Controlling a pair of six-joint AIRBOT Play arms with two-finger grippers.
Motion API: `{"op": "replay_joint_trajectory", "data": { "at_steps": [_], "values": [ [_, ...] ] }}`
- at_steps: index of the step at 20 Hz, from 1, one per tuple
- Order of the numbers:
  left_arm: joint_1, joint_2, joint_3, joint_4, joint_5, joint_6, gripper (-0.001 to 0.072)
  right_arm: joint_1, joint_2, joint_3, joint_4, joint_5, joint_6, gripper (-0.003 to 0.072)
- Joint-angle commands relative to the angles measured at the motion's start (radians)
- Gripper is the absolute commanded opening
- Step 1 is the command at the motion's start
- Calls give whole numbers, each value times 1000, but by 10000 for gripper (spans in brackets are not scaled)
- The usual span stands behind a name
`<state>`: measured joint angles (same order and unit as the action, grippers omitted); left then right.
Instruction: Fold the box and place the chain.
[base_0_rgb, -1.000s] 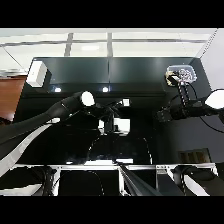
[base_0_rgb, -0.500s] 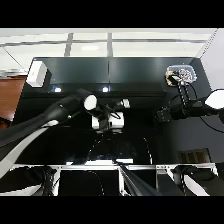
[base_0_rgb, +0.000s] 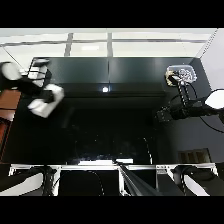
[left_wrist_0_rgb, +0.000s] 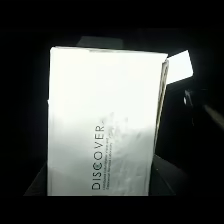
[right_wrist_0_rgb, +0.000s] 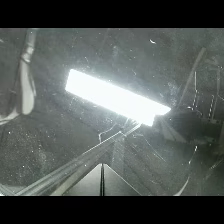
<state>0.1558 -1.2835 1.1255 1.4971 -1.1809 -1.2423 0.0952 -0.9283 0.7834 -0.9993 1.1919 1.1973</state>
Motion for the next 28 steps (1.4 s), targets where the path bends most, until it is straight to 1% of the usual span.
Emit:
{"op": "replay_joint_trajectory", "data": {
  "at_steps": [1, 2, 4, 7, 10, 13, 14, 15, 17, 19, 20, 21, 22, 23, 24, 25, 26, 27, 28],
  "values": [
    [332, -39, 1, -150, 90, 44, 396, -1, 1, 0, 0, -4, 1, 16],
    [381, -65, 1, -210, 124, 82, 396, -1, 1, 0, 1, -9, 4, 16],
    [415, -115, 11, -252, 176, 126, 396, -1, 1, 0, 0, -18, 12, 16],
    [375, -203, 69, -248, 172, 200, 396, -1, 1, 0, 0, -29, 18, 16],
    [325, -277, 145, -242, 217, 199, 397, -1, 0, 0, 0, -40, 37, 16],
    [294, -342, 227, -245, 209, 199, 399, -1, 0, 0, 0, -42, 53, 16],
    [285, -360, 248, -245, 202, 195, 491, -1, 0, 0, 0, -43, 53, 16],
    [279, -368, 264, -245, 200, 175, 717, -1, 0, 0, 0, -45, 53, 16],
    [269, -367, 322, -228, 169, 126, 716, -1, 0, 0, 0, -45, 53, 16],
    [269, -366, 448, -223, 74, 21, 715, -1, 0, 0, 4, -45, 53, 16],
    [269, -366, 534, -223, 5, -57, 711, -1, 0, 0, 3, -47, 53, 16],
    [269, -366, 615, -223, -68, -161, 628, -1, 0, 0, 3, -53, 52, 16],
    [269, -365, 699, -224, -159, -287, 389, -1, 0, 0, 3, -64, 52, 16],
    [263, -357, 761, -237, -231, -288, 178, -1, 0, 0, 3, -82, 52, 16],
    [250, -335, 785, -251, -271, -264, 72, -1, 0, 0, 3, -102, 52, 16],
    [227, -293, 776, -272, -287, -244, 22, -1, 0, 0, 3, -128, 52, 16],
    [196, -243, 750, -295, -284, -231, 21, 0, -2, 0, 3, -160, 52, 16],
    [149, -177, 698, -321, -255, -205, 21, 6, -3, 0, 2, -198, 52, 16],
    [92, -100, 622, -332, -200, -176, 21, 16, -5, -1, 0, -240, 52, 16]
  ]
}}
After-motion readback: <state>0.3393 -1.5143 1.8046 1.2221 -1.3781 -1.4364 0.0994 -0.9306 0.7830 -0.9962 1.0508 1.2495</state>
